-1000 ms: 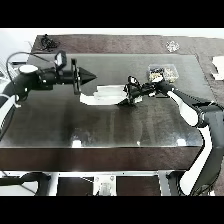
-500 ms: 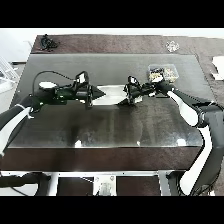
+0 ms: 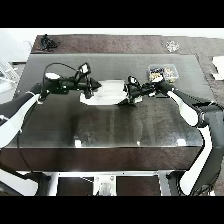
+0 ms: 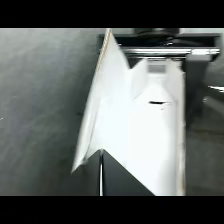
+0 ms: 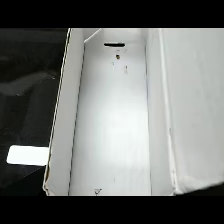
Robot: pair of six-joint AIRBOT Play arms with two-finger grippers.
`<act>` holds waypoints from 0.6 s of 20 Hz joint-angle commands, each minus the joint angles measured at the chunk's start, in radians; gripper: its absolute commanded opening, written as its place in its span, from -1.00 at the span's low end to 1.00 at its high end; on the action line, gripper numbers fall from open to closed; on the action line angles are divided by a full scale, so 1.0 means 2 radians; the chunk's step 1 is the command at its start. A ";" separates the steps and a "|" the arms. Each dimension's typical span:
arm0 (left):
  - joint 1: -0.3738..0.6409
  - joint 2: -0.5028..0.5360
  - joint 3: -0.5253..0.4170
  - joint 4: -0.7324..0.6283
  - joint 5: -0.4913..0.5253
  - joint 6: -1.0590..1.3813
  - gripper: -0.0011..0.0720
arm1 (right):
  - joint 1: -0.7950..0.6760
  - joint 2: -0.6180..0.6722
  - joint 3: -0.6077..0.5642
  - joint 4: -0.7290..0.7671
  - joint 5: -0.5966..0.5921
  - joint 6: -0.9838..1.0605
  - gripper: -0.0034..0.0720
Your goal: Fold the box and place the chain.
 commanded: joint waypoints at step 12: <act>0.026 -0.089 0.089 0.006 -0.043 -0.025 -0.93 | 0.001 0.000 0.000 0.000 0.000 0.000 0.66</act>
